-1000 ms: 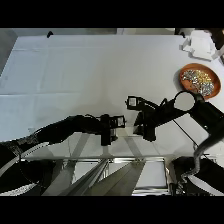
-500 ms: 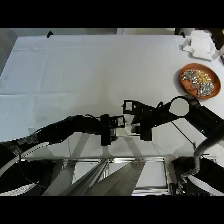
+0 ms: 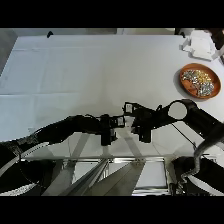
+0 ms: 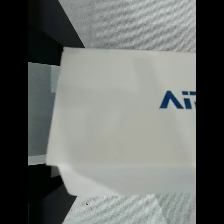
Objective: Fold the box and place the chain.
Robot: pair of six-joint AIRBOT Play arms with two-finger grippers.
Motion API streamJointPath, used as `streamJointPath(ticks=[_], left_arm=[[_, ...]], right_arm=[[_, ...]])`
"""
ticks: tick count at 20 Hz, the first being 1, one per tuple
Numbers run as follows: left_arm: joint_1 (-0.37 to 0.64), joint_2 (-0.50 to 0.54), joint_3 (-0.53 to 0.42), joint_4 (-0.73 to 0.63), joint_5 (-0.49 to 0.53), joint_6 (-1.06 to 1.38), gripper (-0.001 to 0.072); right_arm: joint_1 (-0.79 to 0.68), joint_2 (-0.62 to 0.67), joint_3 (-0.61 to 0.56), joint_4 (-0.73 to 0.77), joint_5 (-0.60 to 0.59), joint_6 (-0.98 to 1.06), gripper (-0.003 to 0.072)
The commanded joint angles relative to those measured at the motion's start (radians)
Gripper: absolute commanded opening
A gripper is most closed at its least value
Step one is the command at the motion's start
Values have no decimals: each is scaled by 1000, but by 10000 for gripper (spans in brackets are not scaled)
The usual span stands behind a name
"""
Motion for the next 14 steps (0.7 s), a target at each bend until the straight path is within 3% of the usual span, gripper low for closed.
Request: streamJointPath(ticks=[1, 14], left_arm=[[0, 1, 0, 0, 0, 1, 314], [0, 1, 0, 0, 0, 1, 314]], right_arm=[[0, 1, -9, -6, -13, 15, 160], [0, 64, -22, -9, -62, 19, 155]])
